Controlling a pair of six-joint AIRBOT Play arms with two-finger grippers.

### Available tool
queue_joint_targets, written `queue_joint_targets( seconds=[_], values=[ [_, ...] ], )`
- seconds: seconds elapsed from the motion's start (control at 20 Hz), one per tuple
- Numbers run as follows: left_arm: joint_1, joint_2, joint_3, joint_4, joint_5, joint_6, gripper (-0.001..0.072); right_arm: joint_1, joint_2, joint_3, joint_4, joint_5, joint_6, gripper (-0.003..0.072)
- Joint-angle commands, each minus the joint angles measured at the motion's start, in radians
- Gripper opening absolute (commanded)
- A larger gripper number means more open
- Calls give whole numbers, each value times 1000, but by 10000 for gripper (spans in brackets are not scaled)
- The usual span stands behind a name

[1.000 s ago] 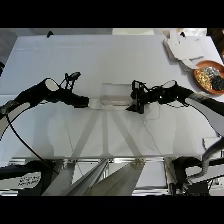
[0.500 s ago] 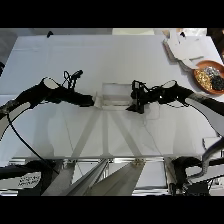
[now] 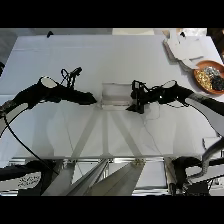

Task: Fold the box and place the chain.

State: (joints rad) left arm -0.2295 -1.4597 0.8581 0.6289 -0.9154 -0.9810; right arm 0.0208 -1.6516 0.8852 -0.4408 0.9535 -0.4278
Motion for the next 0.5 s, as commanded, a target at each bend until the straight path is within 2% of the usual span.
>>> queue_joint_targets(
  seconds=[0.0,0.15,0.25,0.45],
  values=[
    [1,3,0,-42,21,47,155,1,0,1,0,0,0,521],
    [0,3,0,-129,7,122,163,1,0,1,0,0,0,521],
    [0,3,0,-143,6,146,337,1,0,1,0,0,0,521],
    [-1,2,0,-142,3,148,348,1,0,1,0,0,0,521]
  ],
)
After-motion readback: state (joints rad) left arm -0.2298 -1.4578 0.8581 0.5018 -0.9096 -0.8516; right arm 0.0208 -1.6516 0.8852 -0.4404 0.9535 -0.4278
